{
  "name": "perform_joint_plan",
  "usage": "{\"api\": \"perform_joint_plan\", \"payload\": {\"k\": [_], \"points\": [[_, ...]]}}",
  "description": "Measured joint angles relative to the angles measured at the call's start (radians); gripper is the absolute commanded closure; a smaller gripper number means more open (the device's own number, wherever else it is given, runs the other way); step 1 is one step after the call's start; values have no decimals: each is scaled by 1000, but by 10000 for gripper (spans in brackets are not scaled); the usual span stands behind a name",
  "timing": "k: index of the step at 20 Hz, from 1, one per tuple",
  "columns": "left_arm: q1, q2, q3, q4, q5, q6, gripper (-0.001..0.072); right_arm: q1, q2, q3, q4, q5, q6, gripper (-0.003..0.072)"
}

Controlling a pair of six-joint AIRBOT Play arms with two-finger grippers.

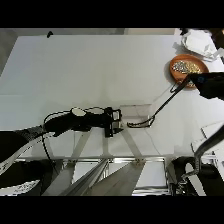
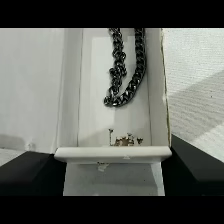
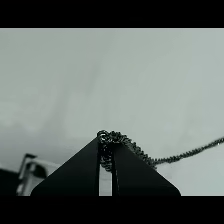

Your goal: Fold the box and place the chain.

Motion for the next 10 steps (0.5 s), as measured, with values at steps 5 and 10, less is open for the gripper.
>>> {"api": "perform_joint_plan", "payload": {"k": [5, 10], "points": [[0, 0, 0, 0, 0, 0, 435, 0, 70, 0, 156, 76, -43, 667], [0, 0, 0, 0, 0, 0, 435, 0, 98, 0, 293, 131, -83, 666]]}}
